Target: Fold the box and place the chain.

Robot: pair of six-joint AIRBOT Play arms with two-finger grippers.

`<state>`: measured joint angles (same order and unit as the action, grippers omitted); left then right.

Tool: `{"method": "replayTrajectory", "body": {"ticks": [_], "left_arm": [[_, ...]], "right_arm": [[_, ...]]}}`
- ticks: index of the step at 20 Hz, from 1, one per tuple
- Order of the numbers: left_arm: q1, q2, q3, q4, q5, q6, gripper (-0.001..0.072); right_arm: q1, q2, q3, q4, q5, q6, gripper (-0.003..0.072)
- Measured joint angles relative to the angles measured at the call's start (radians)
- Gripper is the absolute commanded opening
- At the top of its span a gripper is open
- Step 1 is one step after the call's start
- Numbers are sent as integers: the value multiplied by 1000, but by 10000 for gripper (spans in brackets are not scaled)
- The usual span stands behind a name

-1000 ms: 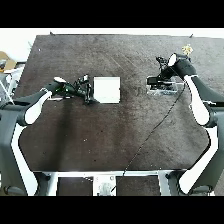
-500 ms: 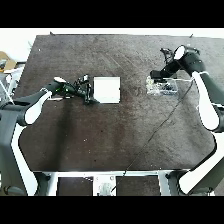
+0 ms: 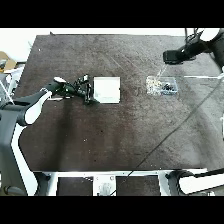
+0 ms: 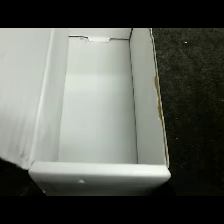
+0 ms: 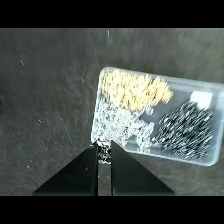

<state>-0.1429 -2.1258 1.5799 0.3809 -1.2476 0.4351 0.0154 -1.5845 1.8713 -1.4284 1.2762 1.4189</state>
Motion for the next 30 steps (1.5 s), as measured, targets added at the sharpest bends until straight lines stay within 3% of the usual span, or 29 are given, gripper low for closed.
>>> {"method": "replayTrajectory", "body": {"ticks": [6,16,23,30], "left_arm": [[0,0,0,0,0,0,164],[0,0,0,0,0,0,164],[0,0,0,0,0,0,164],[0,0,0,0,0,0,164]], "right_arm": [[68,181,0,-48,-121,-32,2],[204,401,0,-144,-514,-52,2],[265,425,0,-207,-555,-74,2],[291,426,0,126,-558,-232,1]]}}
